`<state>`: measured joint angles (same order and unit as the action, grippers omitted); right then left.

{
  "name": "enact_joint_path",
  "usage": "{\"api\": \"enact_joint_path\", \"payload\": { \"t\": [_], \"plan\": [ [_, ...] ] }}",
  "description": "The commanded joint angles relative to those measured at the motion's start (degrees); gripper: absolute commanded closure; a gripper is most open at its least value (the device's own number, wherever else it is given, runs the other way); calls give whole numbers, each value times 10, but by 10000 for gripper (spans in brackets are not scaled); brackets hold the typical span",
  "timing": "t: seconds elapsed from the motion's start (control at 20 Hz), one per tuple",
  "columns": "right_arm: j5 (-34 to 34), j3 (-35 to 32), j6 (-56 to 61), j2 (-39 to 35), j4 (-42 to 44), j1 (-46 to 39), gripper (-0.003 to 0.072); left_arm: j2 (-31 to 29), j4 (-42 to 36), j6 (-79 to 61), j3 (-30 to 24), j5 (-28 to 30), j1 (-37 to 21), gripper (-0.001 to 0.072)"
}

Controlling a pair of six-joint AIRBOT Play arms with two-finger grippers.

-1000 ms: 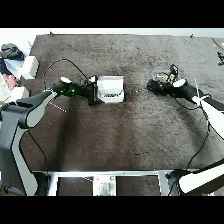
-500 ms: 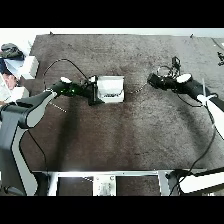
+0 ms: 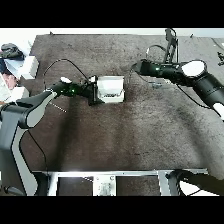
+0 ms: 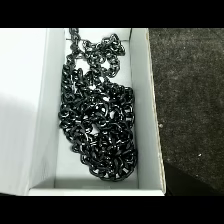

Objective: Fold the box and place the chain.

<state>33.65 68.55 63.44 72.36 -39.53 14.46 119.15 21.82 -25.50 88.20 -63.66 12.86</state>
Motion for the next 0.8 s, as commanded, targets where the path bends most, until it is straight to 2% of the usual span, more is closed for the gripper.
{"api": "enact_joint_path", "payload": {
  "t": [0.0,0.1,0.35,0.4,0.45,0.5,0.75],
  "plan": [
    [-54,11,-9,-16,14,71,676,0,0,0,0,0,0,291],
    [-82,13,-9,8,-3,105,676,0,0,0,0,0,0,291],
    [-68,13,-4,110,-1,119,674,0,0,0,0,0,0,291],
    [-55,13,-5,122,-1,113,627,0,0,0,0,0,0,291],
    [-42,13,-5,128,-3,101,337,0,0,0,0,0,0,291],
    [-32,13,-5,129,-14,89,294,0,0,0,0,0,0,291],
    [9,-25,-4,108,-44,-29,290,0,0,0,0,0,0,291]
  ]
}}
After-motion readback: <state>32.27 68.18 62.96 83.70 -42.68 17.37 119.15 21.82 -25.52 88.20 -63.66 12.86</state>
